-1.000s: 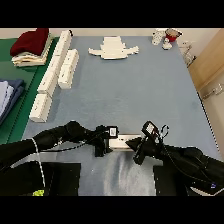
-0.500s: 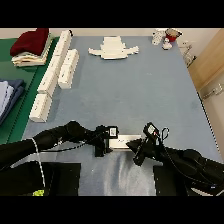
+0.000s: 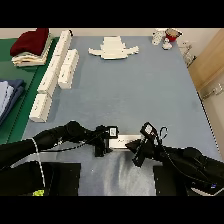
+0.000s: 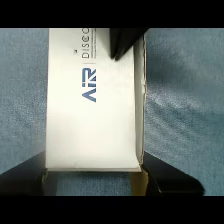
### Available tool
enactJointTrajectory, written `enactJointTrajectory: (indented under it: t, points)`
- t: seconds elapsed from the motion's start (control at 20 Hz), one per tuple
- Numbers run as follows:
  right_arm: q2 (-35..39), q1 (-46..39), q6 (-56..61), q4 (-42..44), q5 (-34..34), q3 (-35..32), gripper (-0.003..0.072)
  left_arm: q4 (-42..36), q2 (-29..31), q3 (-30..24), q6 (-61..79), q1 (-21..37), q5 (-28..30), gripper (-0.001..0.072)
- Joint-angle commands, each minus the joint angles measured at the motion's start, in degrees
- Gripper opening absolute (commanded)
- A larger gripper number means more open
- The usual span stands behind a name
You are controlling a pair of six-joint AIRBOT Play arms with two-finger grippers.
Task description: Fold the box.
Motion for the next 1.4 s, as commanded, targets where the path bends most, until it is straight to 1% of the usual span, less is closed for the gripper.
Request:
enactJointTrajectory:
  t: [0.0,0.1,0.2,0.3,0.4,0.45,0.55,0.65,0.8,0.9,1.0,1.1,1.25,1.35]
  points:
    - [0.2,-0.2,0.0,-2.7,-1.8,4.0,0.0022,0.0,0.1,0.0,0.0,0.0,0.0,0.0442]
    - [0.2,-0.2,0.9,-4.6,-4.5,5.9,0.0022,0.0,0.1,0.0,0.0,0.0,0.0,0.0443]
    - [0.2,-0.2,5.0,-8.8,-7.5,7.7,0.0022,0.0,0.1,0.0,0.0,0.0,0.0,0.0443]
    - [0.2,-0.2,11.2,-15.8,-11.2,9.8,0.0022,0.0,0.1,0.0,0.0,0.0,0.0,0.0442]
    - [0.0,-1.7,18.2,-23.5,-17.6,12.9,0.002,0.0,0.1,0.0,0.0,0.0,0.0,0.0442]
    - [-0.1,-3.4,20.3,-26.2,-22.2,14.8,0.0008,0.0,0.1,0.0,0.0,0.0,0.0,0.0442]
    - [-0.9,-8.4,20.8,-28.3,-30.1,18.2,0.0007,0.0,0.1,0.0,0.0,0.0,0.0,0.0443]
    - [-2.2,-15.6,20.8,-30.0,-35.1,20.9,0.0006,0.0,0.1,0.0,0.0,0.0,0.0,0.0443]
    - [-5.9,-26.8,18.9,-29.6,-37.1,25.0,0.0006,0.0,0.1,0.0,0.0,0.0,0.0,0.0443]
    - [-10.3,-33.6,15.5,-27.4,-37.8,27.8,0.0006,0.0,0.1,0.0,0.0,0.0,0.0,0.0443]
    - [-16.0,-39.9,10.6,-21.7,-39.8,31.4,0.0006,0.0,0.1,0.0,0.0,0.0,0.0,0.0442]
    - [-23.3,-45.3,6.9,-15.7,-44.1,36.0,0.0006,0.0,0.1,0.0,0.0,0.0,0.0,0.0442]
    - [-32.7,-48.7,3.8,-13.3,-50.1,42.8,0.0006,0.0,0.1,0.0,0.0,0.0,0.0,0.0443]
    - [-37.2,-48.9,3.4,-13.2,-52.3,46.4,0.0006,0.0,0.1,0.0,0.0,0.0,0.0,0.0443]
